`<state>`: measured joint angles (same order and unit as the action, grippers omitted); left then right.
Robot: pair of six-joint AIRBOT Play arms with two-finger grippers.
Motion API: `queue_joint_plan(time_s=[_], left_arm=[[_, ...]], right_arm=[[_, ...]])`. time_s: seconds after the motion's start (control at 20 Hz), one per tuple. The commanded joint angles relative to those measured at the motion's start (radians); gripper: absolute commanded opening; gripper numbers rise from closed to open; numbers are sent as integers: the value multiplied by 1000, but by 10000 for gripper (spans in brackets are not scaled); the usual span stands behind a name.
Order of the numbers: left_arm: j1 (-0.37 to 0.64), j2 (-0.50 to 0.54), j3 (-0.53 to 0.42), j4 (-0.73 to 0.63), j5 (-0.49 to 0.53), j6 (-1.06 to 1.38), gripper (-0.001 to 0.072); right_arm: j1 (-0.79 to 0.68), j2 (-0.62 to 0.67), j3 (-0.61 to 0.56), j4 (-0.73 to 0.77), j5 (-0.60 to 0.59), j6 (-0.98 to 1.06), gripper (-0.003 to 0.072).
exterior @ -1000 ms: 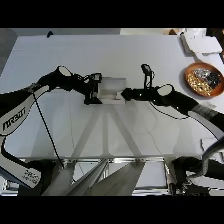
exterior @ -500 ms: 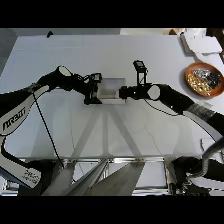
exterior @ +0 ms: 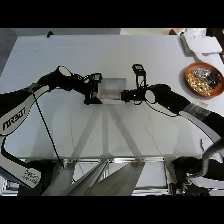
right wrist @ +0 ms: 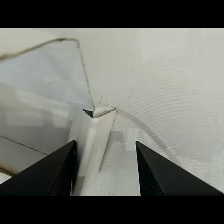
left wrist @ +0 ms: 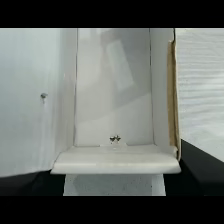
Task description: Fold the box and place the chain.
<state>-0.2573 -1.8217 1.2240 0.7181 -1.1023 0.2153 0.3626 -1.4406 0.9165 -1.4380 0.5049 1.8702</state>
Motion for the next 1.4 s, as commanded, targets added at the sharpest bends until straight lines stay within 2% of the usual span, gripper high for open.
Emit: queue_joint_plan(time_s=[0.0, 0.15, 0.3, 0.45, 0.55, 0.8, 1.15, 1.2, 1.35], left_arm=[[0, 0, 0, 0, 0, 0, 275], [0, 0, 0, 0, -1, 0, 275], [0, 0, 0, 0, 0, 0, 275], [0, 0, 0, 0, 0, 0, 275], [0, 0, 0, 0, -1, 0, 275], [0, 0, 0, 0, 0, 0, 275], [0, 0, 0, 0, 0, 0, 275], [0, 0, 0, 0, -1, 0, 275], [0, 0, 0, 0, 0, 0, 275]], right_arm=[[2, -9, 5, -32, 13, 42, 404], [2, -9, 40, -33, 77, 42, 404], [2, -13, 104, -32, 196, 41, 404], [2, -52, 186, -32, 314, 41, 406], [12, -89, 235, -34, 351, 40, 407], [48, -186, 319, -89, 364, 54, 407], [50, -232, 326, -118, 312, 196, 391], [50, -235, 326, -119, 302, 207, 365], [50, -235, 326, -122, 281, 210, 171]])
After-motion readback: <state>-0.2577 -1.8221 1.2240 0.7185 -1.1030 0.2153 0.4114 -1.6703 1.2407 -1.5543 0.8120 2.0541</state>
